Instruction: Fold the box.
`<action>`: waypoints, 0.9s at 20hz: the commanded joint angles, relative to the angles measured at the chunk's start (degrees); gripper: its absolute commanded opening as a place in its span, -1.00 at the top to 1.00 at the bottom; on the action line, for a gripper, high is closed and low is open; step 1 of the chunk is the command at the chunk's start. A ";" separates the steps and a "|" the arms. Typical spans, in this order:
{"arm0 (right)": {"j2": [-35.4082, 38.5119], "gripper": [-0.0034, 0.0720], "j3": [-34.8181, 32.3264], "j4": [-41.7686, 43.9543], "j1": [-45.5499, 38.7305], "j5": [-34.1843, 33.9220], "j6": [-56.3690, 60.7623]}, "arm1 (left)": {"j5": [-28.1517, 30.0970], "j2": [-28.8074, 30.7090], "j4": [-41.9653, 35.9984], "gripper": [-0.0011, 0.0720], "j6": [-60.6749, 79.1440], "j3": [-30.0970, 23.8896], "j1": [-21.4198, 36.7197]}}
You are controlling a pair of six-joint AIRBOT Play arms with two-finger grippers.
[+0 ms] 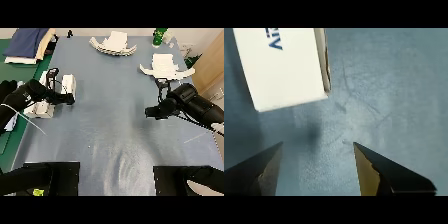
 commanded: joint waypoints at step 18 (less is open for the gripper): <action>-18.95 0.89 27.17 20.90 3.23 6.60 -11.17 | -22.82 -18.23 -1.03 0.93 -4.76 30.86 -20.46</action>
